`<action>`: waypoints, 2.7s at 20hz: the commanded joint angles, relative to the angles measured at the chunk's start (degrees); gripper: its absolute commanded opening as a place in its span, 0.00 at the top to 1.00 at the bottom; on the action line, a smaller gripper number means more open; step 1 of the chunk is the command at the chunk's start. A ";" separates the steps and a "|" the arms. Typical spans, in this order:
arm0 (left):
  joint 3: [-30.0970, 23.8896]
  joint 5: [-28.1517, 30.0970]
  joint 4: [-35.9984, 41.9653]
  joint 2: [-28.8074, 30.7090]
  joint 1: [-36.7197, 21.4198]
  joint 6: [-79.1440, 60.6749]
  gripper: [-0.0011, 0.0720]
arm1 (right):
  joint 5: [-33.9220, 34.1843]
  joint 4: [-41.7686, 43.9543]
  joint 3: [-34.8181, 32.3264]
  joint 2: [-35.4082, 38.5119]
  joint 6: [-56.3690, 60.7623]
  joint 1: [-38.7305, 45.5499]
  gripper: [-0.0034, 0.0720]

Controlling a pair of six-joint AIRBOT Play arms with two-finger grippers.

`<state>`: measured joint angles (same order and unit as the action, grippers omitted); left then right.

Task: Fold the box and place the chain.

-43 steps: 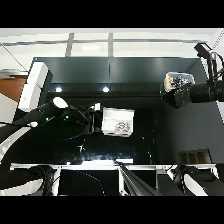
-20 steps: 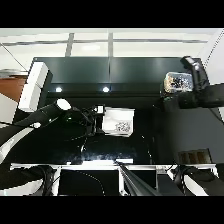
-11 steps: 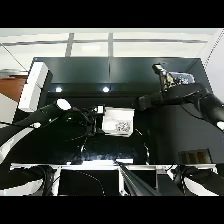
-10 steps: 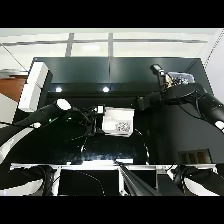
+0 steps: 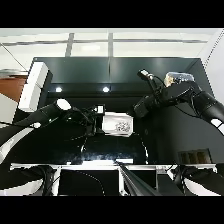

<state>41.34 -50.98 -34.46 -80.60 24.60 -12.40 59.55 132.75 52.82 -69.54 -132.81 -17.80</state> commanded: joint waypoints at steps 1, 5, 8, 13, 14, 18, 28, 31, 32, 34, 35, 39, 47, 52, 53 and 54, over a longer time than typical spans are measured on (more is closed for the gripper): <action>0.04 0.00 0.00 -0.02 0.00 -0.02 0.45 | 5.09 -0.42 0.37 -0.02 -6.01 -0.11 0.02; 0.04 0.00 0.00 -0.02 0.00 -0.02 0.45 | 4.59 -4.61 0.07 -0.04 -9.35 -2.23 0.02; 0.04 0.00 0.00 -0.02 0.00 -0.02 0.45 | 1.14 -5.35 -1.68 -0.04 -13.88 -5.05 0.02; 0.04 0.00 0.00 -0.02 0.00 -0.02 0.45 | -1.55 -7.15 -2.14 -0.02 -19.19 -6.36 0.02; 0.04 0.02 0.00 -0.02 0.00 -0.02 0.45 | -1.38 -7.26 -2.10 0.00 -19.26 -6.36 0.02; 0.04 0.02 0.00 -0.02 0.00 -0.02 0.45 | 2.21 -8.39 -1.81 0.48 -19.12 -6.36 0.02; 0.04 0.02 0.00 -0.02 0.00 -0.02 0.45 | 0.46 -8.87 -1.81 0.50 -17.27 -7.61 0.25; 0.04 0.00 0.00 -0.02 0.00 -0.02 0.45 | -0.46 -10.47 -1.81 0.50 -16.11 -9.64 0.50; 0.04 0.00 0.00 -0.02 0.00 -0.02 0.45 | -0.79 -10.38 -1.81 0.50 -16.06 -9.88 0.50; 0.04 0.00 0.00 -0.02 0.00 -0.02 0.45 | -1.64 -10.25 -1.79 0.50 -14.56 -10.10 0.50; 0.04 0.02 0.00 -0.02 0.00 -0.02 0.45 | -1.70 -10.27 -1.70 0.50 -14.12 -10.10 0.58; 0.04 0.00 0.00 -0.02 0.00 -0.02 0.45 | -1.49 -10.27 -0.79 0.55 -13.70 -10.10 0.61; 0.04 0.00 0.00 -0.02 0.00 -0.02 0.45 | 2.29 -12.11 0.85 0.72 -13.38 -10.21 0.01; 0.04 0.00 0.00 -0.02 0.02 -0.02 0.45 | 4.59 -13.49 0.76 0.70 -12.81 -12.57 0.01; 0.04 0.00 0.00 -0.02 0.02 -0.02 0.45 | 2.64 -13.68 0.76 0.70 -12.35 -12.59 0.01; 0.04 0.00 0.00 -0.02 0.00 -0.02 0.45 | 0.85 -13.86 0.76 0.70 -11.98 -12.59 0.01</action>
<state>41.34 -51.13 -34.48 -80.60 24.60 -12.45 63.11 119.74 53.54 -68.84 -145.71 -29.82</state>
